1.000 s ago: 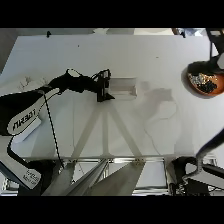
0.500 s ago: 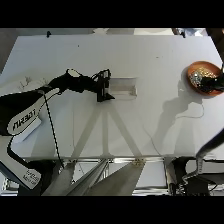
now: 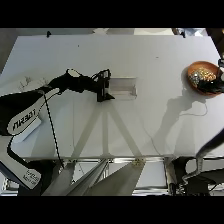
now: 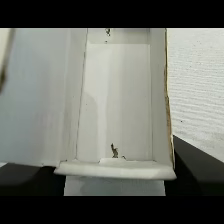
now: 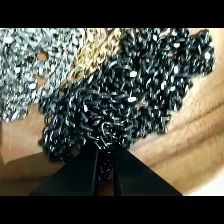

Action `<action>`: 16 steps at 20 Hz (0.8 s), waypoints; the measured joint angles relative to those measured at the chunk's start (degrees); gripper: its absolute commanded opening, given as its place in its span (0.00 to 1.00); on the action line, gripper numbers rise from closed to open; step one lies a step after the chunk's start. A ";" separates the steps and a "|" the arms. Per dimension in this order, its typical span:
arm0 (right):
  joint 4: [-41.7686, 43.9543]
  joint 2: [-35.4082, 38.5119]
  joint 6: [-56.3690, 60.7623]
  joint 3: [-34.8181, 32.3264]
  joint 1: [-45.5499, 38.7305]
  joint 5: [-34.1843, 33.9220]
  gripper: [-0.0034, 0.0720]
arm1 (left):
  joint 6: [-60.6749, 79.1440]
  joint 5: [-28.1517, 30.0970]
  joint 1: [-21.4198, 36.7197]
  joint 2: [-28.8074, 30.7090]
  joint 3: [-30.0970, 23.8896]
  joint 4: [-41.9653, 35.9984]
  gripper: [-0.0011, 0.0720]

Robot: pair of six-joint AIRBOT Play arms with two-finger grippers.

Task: Fold the box and place the chain.

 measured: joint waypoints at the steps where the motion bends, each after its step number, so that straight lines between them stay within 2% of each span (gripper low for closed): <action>1: 0.15 0.79 -0.68 0.44 0.33 0.46 0.07 | 0.00 0.00 0.00 0.00 0.00 0.00 0.40; 7: 0.59 9.99 -8.02 1.95 5.60 6.05 0.07 | 0.00 0.00 0.00 0.00 0.00 0.00 0.40; 10: 0.70 13.90 -10.93 2.10 9.66 11.15 0.07 | 0.00 0.00 0.00 0.00 0.00 0.00 0.40; 16: 2.82 16.68 -13.99 2.14 20.11 21.09 0.07 | 0.00 0.00 0.00 0.00 0.00 0.00 0.40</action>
